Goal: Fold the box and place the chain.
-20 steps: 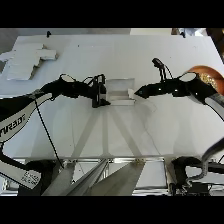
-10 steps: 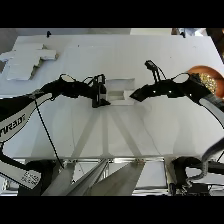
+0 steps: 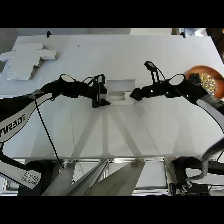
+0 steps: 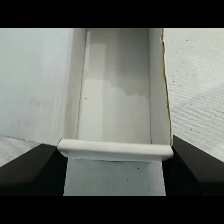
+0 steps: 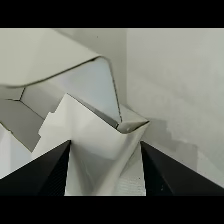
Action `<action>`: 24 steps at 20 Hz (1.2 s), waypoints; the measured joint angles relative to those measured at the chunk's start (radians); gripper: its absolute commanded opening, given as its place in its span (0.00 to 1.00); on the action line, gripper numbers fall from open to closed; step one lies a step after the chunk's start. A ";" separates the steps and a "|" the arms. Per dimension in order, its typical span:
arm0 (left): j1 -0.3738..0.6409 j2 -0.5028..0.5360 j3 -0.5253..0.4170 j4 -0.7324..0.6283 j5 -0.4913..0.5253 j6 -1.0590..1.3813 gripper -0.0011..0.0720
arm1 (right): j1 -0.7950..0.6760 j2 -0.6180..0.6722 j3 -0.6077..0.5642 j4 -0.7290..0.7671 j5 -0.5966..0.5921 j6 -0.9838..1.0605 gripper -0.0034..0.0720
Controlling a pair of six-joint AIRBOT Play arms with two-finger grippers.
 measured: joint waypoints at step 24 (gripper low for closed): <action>-0.001 0.000 0.000 -0.001 0.001 -0.002 0.70 | 0.160 0.008 0.087 -0.626 -0.016 0.749 0.65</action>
